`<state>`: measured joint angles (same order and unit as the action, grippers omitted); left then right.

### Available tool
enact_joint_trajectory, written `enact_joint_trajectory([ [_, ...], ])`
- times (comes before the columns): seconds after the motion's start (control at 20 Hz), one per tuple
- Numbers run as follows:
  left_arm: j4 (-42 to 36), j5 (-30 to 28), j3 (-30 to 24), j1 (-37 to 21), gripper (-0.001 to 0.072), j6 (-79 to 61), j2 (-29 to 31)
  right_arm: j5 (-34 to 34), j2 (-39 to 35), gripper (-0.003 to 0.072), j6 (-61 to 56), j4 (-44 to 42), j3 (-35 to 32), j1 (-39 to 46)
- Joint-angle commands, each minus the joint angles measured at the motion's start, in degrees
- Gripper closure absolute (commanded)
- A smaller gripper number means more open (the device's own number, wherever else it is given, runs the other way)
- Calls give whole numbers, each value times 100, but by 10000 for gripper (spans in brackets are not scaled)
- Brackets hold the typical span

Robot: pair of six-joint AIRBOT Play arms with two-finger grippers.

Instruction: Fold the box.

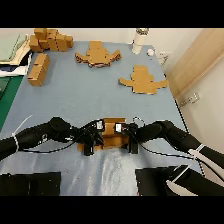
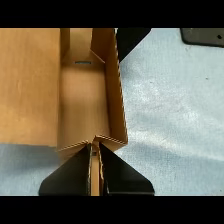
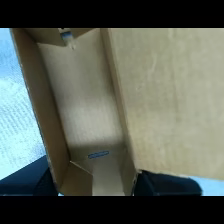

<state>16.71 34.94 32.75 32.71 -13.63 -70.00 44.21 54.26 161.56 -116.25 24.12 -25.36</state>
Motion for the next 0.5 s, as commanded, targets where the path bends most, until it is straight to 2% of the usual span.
enact_joint_trajectory([
  [0.0, -201, -50, 2, 17, 468, -72, -7, -2, -4, 215, 2, -4, -4, 2],
  [0.05, -393, -50, 2, 17, 406, -76, -7, -2, -4, 215, 2, -4, -4, 2],
  [0.25, -647, -94, 4, 17, 403, -201, -7, -2, -4, 215, 2, -4, -4, 2],
  [0.35, -654, -157, 4, 17, 170, -186, -7, -2, -4, 214, 2, -4, -4, 2],
  [0.45, -649, -155, 4, 17, 173, -175, -7, -2, -4, 215, 2, -4, -4, 2],
])
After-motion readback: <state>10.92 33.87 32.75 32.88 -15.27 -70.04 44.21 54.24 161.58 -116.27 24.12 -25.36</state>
